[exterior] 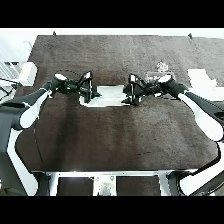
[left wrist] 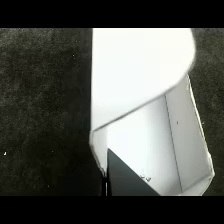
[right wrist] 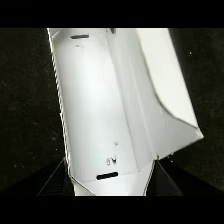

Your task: Fold the box and place the chain.

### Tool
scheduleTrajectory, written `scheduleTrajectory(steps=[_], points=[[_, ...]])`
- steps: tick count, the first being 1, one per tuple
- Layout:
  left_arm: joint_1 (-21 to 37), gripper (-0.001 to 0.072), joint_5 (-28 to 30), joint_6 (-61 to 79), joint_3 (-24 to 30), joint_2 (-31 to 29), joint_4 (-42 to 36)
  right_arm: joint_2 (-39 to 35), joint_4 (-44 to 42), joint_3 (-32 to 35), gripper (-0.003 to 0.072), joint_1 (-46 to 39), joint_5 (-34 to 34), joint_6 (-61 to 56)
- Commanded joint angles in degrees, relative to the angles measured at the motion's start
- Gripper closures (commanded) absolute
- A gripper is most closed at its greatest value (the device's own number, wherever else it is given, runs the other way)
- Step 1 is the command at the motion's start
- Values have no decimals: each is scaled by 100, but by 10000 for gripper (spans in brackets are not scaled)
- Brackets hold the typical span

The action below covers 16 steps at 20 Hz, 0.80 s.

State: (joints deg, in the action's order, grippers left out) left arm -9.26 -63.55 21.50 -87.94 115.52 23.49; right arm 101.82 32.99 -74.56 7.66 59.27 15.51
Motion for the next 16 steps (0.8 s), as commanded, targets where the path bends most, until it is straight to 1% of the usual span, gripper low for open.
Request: scheduleTrajectory(steps=[1, 5, 9, 16], points=[[2, 691, 7, 0, -4, 2, 0, 223, -63, -142, 67, -46, 315, 20], [2, 691, 7, 0, -4, 2, -2, 417, -66, -297, 67, -46, 595, 20], [2, 691, 7, 0, -4, 2, 0, 675, -66, -599, 67, -50, 839, 17], [2, 692, 4, 0, -4, 2, -2, 1019, -63, -874, 67, -48, 894, 17]])
